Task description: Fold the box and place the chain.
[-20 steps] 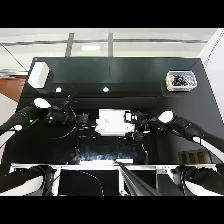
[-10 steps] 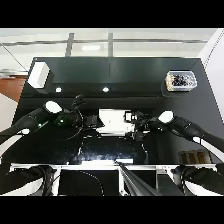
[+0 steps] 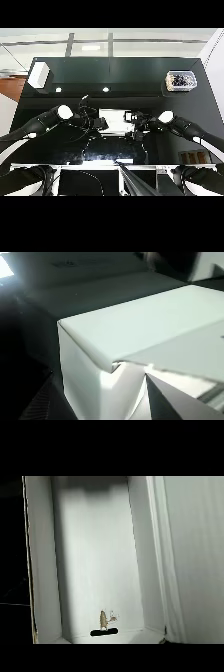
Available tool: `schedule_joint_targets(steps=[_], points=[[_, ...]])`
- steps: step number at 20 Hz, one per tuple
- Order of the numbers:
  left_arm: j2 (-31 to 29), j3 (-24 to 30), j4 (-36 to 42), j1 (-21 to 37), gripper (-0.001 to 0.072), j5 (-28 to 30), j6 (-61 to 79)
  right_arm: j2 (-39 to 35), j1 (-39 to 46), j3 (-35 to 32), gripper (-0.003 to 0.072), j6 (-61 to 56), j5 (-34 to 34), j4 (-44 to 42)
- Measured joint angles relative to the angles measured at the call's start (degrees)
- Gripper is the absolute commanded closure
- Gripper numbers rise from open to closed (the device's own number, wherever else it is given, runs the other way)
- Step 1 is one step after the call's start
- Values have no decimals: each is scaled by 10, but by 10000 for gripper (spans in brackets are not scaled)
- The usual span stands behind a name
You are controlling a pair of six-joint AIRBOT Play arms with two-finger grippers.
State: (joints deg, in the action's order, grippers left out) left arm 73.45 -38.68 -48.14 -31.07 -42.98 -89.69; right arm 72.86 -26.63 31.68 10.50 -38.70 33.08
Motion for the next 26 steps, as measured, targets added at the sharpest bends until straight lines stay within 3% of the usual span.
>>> schedule_joint_targets(steps=[2, 3, 9, 12, 18, 26], points=[[0, -15, -56, -15, 60, 4, -54, 0, 0, 0, 114, 0, 0, 0], [0, -23, -87, -23, 123, 4, -83, 0, 0, 0, 114, 0, 0, 0], [2, -75, -249, -77, 127, -30, -238, 0, 0, 0, 114, 0, 0, 0], [7, -100, -305, -102, 167, -60, -297, 0, 0, 0, 114, 0, 0, 0], [38, -155, -346, -120, 352, -151, -355, 0, 0, 0, 115, 0, 0, 0], [81, -198, -361, -135, 352, -196, -389, 0, 0, 0, 115, 0, 0, 0]])
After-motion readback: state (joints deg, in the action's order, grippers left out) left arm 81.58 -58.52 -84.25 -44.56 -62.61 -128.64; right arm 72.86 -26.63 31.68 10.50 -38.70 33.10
